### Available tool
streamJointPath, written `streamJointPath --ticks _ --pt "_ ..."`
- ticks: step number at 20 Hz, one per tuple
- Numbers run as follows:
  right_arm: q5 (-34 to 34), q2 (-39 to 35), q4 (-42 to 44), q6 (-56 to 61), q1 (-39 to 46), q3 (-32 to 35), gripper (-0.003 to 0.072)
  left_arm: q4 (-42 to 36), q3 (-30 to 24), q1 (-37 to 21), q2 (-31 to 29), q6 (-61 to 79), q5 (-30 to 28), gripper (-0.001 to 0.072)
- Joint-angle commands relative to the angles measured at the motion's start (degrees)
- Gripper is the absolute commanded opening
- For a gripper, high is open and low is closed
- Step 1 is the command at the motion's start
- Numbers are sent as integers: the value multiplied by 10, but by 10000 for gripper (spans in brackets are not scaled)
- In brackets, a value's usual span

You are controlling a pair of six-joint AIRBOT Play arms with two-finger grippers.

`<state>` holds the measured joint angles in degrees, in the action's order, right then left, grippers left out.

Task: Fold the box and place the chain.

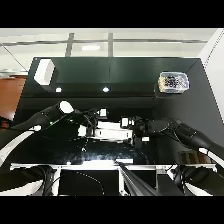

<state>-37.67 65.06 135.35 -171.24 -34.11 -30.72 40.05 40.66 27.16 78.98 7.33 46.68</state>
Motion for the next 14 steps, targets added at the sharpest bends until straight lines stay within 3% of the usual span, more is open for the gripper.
streamJointPath --ticks 1,14 --pt "18 12 -12 0 -2 0 700 0 1 0 0 -1 0 25" --pt "45 32 -24 0 -2 0 695 0 1 0 1 -3 3 25"
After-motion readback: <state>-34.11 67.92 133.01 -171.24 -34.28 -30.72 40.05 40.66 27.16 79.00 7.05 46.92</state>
